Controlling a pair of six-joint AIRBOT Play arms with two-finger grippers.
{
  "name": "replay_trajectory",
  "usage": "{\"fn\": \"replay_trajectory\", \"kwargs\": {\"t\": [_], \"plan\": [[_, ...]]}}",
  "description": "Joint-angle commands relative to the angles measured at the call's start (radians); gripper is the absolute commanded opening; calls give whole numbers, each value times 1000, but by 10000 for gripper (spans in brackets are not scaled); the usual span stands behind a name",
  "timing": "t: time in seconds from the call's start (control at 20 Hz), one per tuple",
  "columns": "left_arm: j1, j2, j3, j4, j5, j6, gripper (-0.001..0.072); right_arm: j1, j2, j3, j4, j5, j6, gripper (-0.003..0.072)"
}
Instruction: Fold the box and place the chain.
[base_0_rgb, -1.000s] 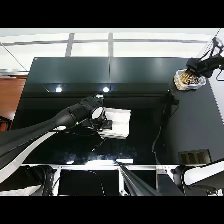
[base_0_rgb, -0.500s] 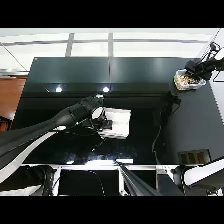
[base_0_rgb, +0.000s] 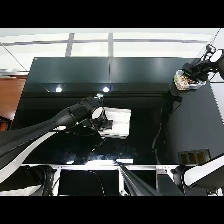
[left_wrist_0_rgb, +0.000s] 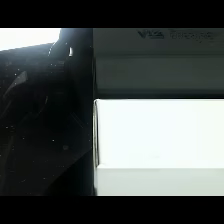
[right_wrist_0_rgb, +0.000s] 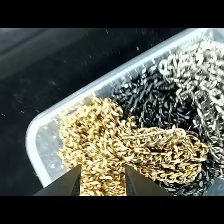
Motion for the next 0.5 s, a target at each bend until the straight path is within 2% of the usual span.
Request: {"fn": "replay_trajectory", "kwargs": {"t": [0.0, 0.1, 0.25, 0.45], "plan": [[0, -1, 1, 0, -2, 0, 34, 2, -26, 1, -3, 29, -1, 308], [0, -1, 1, 0, -2, 0, 34, 2, -18, 5, 6, 32, -18, 23], [0, -1, 1, 0, -2, 0, 34, -2, 39, 59, -9, 32, -68, 20], [0, -1, 1, 0, -3, 0, 34, -13, 163, 215, -24, 39, -98, 18]]}}
